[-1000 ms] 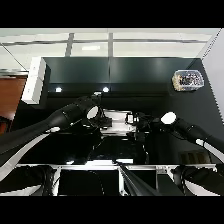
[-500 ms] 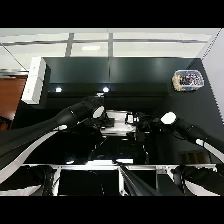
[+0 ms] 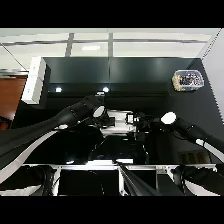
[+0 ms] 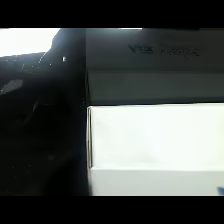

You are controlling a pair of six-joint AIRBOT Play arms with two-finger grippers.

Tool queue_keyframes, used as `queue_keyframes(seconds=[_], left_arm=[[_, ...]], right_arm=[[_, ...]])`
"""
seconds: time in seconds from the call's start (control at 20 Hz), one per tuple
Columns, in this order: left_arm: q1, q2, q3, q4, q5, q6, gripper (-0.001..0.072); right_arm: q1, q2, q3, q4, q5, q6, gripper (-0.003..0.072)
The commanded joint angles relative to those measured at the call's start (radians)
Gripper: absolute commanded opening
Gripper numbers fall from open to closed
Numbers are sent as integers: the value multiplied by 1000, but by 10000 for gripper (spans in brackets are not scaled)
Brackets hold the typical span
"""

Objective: Fold the box and place the chain.

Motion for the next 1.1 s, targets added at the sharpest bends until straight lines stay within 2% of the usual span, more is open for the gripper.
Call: queue_keyframes(seconds=[0.0, 0.2, 0.25, 0.3, 0.55, 0.75, 0.8, 0.9, 0.95, 1.0, 1.05], left_arm=[[0, -1, 3, -3, 10, 2, 28], [0, -1, 3, -3, 10, 2, 27], [0, -1, 3, -3, 10, 2, 27], [0, -1, 3, -3, 9, 2, 27], [0, 3, 3, -3, 6, 2, 28], [0, 3, 3, -4, 5, 2, 28], [0, 3, 3, -4, 2, 2, 29], [0, 2, 3, -3, -10, 2, 29], [1, 2, 3, -3, -13, 2, 29], [2, 2, 3, -4, -13, 2, 29], [1, 2, 3, -4, -14, 2, 29]], right_arm=[[1, 0, 0, 0, 0, -1, 394], [1, 0, 0, 1, -1, 0, 399], [0, 0, 0, 0, -11, 24, 587], [0, 0, 0, -5, -24, 46, 703], [-8, 96, 0, -214, 33, 196, 698], [-8, 171, 0, -225, 50, 197, 697], [-8, 172, 0, -225, 50, 197, 682], [-6, 172, 0, -224, 51, 198, 473], [-6, 172, 0, -224, 51, 198, 405], [-6, 172, 0, -224, 51, 198, 307], [-6, 172, 0, -224, 51, 198, 176]])
